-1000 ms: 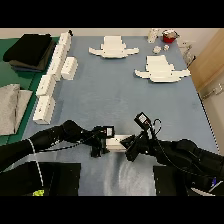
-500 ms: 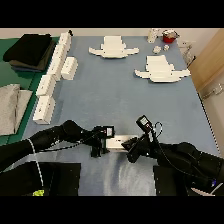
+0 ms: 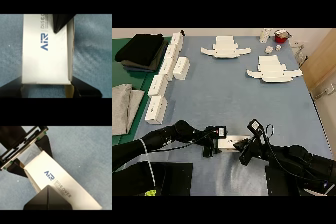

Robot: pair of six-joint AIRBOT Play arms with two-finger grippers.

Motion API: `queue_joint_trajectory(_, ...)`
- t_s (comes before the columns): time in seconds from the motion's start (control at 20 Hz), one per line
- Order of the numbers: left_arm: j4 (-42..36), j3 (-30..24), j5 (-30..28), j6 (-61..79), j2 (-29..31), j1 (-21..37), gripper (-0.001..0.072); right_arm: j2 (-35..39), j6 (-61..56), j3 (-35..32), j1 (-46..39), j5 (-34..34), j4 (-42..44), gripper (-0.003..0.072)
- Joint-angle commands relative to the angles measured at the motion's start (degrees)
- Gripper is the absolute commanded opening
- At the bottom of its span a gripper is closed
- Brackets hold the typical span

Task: Fold the box.

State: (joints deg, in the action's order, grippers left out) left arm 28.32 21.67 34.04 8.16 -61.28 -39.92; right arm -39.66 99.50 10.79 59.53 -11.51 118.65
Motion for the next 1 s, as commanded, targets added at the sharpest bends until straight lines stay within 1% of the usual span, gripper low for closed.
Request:
queue_joint_trajectory(0.0,-0.1,0.0,0.0,0.0,0.0,0.0,0.0458,0.0,0.2,-0.1,0.2,0.4,-1.4,0.0003)
queue_joint_trajectory(0.6,-0.1,0.0,0.0,0.0,0.0,0.0,0.0458,0.3,0.2,-0.6,0.2,1.2,-2.0,0.0002)
queue_joint_trajectory(0.7,-0.1,0.0,0.0,0.0,0.0,0.0,0.0458,1.7,0.2,-0.4,0.2,1.7,-1.8,0.0002)
queue_joint_trajectory(0.95,-0.1,0.0,0.0,0.0,0.0,0.0,0.0458,5.1,0.1,3.0,0.2,1.3,-1.8,0.0003)
